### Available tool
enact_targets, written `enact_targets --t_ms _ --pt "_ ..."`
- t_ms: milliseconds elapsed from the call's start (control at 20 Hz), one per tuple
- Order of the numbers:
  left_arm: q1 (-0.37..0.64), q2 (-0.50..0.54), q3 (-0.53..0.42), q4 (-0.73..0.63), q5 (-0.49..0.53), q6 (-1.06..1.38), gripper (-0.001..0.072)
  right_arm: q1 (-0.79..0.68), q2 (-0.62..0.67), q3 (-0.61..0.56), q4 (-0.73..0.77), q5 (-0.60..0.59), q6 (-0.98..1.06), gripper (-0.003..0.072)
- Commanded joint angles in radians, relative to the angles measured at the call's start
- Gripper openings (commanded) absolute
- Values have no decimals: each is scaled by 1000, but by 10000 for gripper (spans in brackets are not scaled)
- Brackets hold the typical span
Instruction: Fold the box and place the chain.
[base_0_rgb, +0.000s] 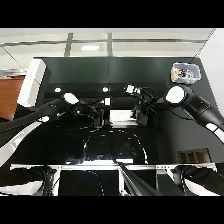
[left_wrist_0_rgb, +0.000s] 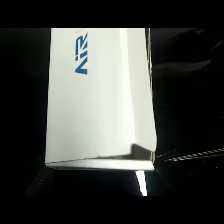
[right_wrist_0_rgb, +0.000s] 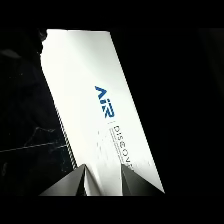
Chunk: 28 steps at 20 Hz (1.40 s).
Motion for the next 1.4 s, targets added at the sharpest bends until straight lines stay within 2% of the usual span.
enact_targets --t_ms 0,150,500,550,600,1350 --pt "1 0 1 0 0 2 483 3 0 0 0 10 8 243" --pt "1 0 1 0 0 2 483 3 -2 0 -1 45 8 243" --pt "0 0 1 1 0 2 483 3 -3 0 0 -3 22 240" --pt "0 0 1 0 0 2 483 3 -3 0 0 -14 36 164" --pt "0 0 1 1 0 2 483 3 -3 1 0 -14 39 131" --pt "0 0 1 0 0 2 483 3 -5 3 11 -9 46 131"
